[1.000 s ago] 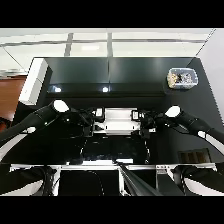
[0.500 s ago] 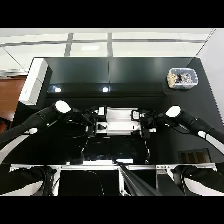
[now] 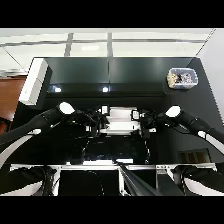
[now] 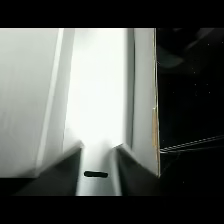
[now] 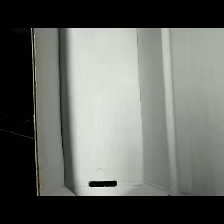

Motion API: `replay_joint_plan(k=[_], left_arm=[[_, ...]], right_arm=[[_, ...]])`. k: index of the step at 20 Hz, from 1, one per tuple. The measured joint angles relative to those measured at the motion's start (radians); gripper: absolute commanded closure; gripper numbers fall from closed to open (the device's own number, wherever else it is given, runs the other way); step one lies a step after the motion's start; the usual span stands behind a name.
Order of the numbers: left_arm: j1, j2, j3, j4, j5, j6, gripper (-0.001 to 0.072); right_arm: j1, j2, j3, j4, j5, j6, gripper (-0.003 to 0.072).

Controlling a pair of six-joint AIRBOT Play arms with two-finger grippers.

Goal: Fold the box and place the chain.

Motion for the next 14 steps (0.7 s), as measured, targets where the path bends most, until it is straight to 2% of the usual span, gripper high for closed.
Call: replay_joint_plan(k=[1, 2, 3, 4, 6, 9, 10, 11, 14], left_arm=[[0.0, 0.0, 0.0, 0.0, 0.001, -0.005, 0.0477], [0.0, 0.0, 0.0, 0.001, 0.005, -0.01, 0.0577], [0.0, 0.0, 0.0, 0.003, 0.002, -0.012, 0.0423], [0.0, 0.0, 0.001, 0.007, 0.0, -0.019, 0.0172], [0.001, 0.002, 0.002, 0.017, 0.001, -0.053, 0.0536], [0.02, 0.045, 0.008, 0.09, -0.012, -0.176, 0.0556], [0.037, 0.074, 0.01, 0.134, -0.025, -0.246, 0.0649], [0.058, 0.105, 0.011, 0.175, -0.032, -0.318, 0.0677], [0.163, 0.205, 0.005, 0.317, -0.097, -0.538, 0.0678]], right_arm=[[0.0, 0.0, 0.0, 0.0, 0.0, 0.0, 0.0552], [0.0, 0.0, 0.0, 0.0, 0.0, 0.0, 0.0551], [0.0, 0.0, 0.0, 0.0, 0.0, 0.0, 0.0551], [0.0, 0.0, 0.0, 0.0, -0.001, 0.0, 0.0551], [0.0, 0.0, 0.0, 0.0, 0.0, 0.0, 0.0552], [0.0, 0.0, 0.0, 0.0, -0.001, 0.0, 0.0552], [0.0, 0.0, 0.0, 0.0, -0.001, 0.0, 0.0551], [0.0, 0.0, 0.0, 0.0, -0.001, 0.001, 0.0551], [0.0, 0.0, 0.0, 0.0, -0.001, 0.0, 0.0551]])
